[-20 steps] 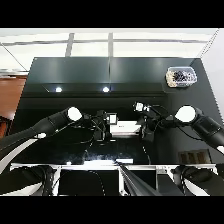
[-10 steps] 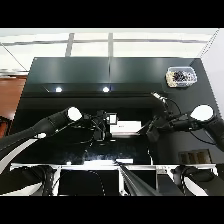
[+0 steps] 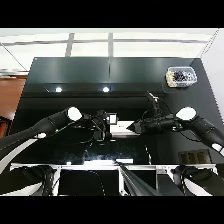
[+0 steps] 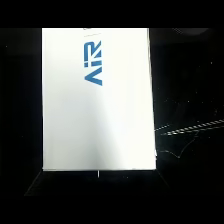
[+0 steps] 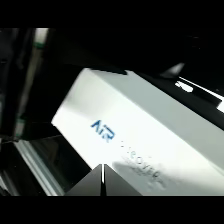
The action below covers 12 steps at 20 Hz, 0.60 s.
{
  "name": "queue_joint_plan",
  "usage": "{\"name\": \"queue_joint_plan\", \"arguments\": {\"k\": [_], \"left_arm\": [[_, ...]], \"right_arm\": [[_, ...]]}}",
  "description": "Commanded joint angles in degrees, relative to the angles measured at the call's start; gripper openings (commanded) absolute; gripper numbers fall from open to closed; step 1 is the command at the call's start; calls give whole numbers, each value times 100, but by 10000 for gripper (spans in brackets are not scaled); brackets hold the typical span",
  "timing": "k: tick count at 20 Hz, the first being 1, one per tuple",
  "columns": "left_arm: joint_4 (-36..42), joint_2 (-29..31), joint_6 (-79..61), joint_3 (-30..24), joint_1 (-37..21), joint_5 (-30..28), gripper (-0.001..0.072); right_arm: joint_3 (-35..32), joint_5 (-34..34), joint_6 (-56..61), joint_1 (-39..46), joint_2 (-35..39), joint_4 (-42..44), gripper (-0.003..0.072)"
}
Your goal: Fold the box and place the chain.
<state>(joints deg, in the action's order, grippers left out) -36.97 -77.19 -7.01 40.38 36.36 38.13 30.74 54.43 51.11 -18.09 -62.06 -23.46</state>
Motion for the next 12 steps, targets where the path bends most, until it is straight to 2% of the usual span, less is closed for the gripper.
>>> {"name": "queue_joint_plan", "arguments": {"k": [1,12], "left_arm": [[-2,-2,-2,2,4,0,349],[-2,-2,-4,2,4,-4,350]], "right_arm": [[-7,-219,367,-85,-238,-487,13],[-7,-328,479,-107,-262,-702,13]]}}
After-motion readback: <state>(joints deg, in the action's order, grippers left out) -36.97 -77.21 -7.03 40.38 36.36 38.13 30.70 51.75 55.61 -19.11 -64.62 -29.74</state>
